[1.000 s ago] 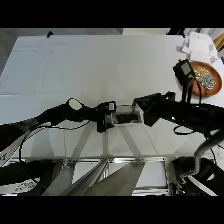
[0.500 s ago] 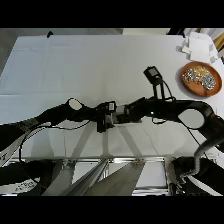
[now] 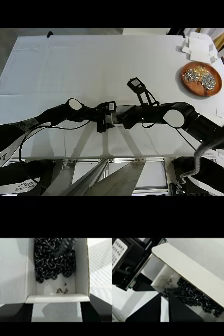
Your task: Fold the box and place the chain.
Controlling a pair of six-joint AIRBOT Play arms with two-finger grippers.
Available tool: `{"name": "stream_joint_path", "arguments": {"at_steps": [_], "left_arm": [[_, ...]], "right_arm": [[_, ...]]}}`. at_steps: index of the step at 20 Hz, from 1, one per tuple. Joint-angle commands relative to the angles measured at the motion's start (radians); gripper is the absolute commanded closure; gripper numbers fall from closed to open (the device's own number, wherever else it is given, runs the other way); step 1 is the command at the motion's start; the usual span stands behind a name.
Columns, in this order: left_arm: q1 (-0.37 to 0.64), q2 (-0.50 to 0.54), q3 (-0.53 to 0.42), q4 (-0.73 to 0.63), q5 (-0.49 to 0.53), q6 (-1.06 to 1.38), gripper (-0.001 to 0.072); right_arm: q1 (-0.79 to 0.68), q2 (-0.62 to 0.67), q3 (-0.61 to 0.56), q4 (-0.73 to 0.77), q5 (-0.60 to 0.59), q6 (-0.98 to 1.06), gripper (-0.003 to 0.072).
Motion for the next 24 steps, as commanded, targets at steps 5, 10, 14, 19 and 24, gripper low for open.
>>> {"name": "stream_joint_path", "arguments": {"at_steps": [5,10,14,19,24], "left_arm": [[0.0,0.0,0.0,0.0,0.0,0.0,0.0437],[0.0,0.0,0.0,0.0,0.0,0.0,0.0437],[0.0,0.0,0.0,0.0,0.0,0.0,0.0437],[0.001,0.0,0.0,0.0,0.0,0.0,0.0437],[0.0,0.0,0.0,0.0,0.0,0.0,0.0437]], "right_arm": [[-0.026,-0.01,0.065,-0.017,0.052,-0.019,0.0438],[-0.137,-0.01,0.267,-0.108,0.242,-0.093,0.0444],[-0.225,-0.016,0.311,-0.117,0.225,-0.312,0.0445],[-0.28,-0.101,0.311,-0.14,0.232,-0.52,0.0499],[-0.283,-0.185,0.274,-0.059,0.292,-0.726,0.0579]]}}
